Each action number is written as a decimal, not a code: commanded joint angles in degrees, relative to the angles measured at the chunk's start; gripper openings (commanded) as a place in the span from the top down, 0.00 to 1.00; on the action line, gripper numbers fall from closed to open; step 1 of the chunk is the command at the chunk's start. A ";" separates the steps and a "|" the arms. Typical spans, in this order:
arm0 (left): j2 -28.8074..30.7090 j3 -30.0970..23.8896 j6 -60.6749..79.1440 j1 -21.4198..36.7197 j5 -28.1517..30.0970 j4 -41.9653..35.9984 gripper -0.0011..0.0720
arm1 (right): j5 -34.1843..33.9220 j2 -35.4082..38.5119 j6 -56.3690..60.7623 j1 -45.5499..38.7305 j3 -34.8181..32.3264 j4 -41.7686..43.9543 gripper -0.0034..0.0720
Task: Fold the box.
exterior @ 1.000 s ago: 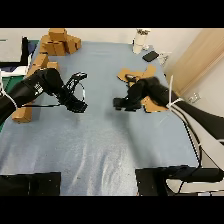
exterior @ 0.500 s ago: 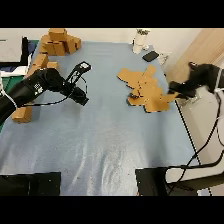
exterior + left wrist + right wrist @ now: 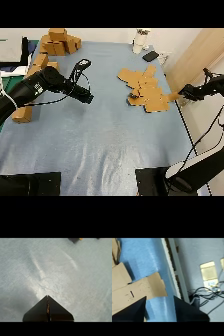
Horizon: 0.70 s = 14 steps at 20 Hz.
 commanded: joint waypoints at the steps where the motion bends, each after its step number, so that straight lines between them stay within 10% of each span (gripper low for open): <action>1: 0.04 -0.02 -0.15 -0.02 -0.59 -1.92 0.97 | -6.60 -4.31 -6.93 -0.09 2.54 6.43 0.41; 3: 0.04 -0.02 -0.15 -0.02 -0.57 -2.12 0.97 | -9.33 -4.48 -9.11 0.87 2.54 6.45 0.52; 5: 0.04 -0.02 -0.15 -0.02 -0.59 -2.34 0.97 | -10.75 -3.87 -10.21 2.01 2.56 6.51 0.95; 11: 0.04 -0.02 -0.15 -0.02 -1.25 -4.52 0.97 | -13.77 1.95 -8.31 4.02 2.51 5.75 0.95; 12: 0.04 -0.02 -0.15 -0.02 -2.19 -4.50 0.97 | -11.41 3.32 -8.31 4.00 2.51 3.87 0.91; 14: 0.04 -0.02 -0.15 -0.02 -3.30 -4.50 0.97 | -4.50 4.70 -2.23 4.00 2.54 -3.85 0.14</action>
